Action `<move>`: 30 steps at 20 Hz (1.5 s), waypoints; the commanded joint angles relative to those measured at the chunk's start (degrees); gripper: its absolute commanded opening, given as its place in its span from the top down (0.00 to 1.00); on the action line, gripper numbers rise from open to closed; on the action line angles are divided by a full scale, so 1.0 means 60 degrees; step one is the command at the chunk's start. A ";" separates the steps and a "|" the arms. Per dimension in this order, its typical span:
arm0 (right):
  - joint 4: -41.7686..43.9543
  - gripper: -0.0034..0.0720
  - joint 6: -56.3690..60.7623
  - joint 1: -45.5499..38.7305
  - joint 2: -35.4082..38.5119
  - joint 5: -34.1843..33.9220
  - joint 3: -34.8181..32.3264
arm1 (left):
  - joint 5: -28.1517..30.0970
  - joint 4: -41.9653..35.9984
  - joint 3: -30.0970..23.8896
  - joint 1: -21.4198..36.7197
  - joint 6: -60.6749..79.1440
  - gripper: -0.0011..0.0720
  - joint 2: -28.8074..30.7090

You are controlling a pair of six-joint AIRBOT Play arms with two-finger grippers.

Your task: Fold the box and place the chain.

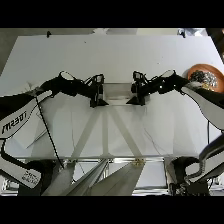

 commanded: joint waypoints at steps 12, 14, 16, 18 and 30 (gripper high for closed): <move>-0.3446 0.00 0.2211 -0.0007 0.1147 -0.0080 0.0007 | 0.0069 -0.0004 -0.0004 -0.0004 0.0015 0.54 -0.0007; -0.4033 0.05 0.2925 -0.0007 0.1282 0.0040 0.0007 | 0.0069 0.0000 -0.0004 -0.0004 0.0022 0.54 0.0004; -0.4404 0.25 0.3351 -0.0007 0.1399 0.0408 0.0007 | 0.0095 0.0000 -0.0004 -0.0004 0.0160 0.54 0.0015; -0.4470 0.43 0.3446 -0.0007 0.1501 0.0958 0.0007 | 0.0095 0.0000 -0.0004 -0.0004 0.0401 0.54 0.0036; 0.1577 0.94 0.3442 0.0004 0.1716 0.1483 0.0004 | 0.0091 0.0004 -0.0004 0.0000 0.0627 0.54 0.0193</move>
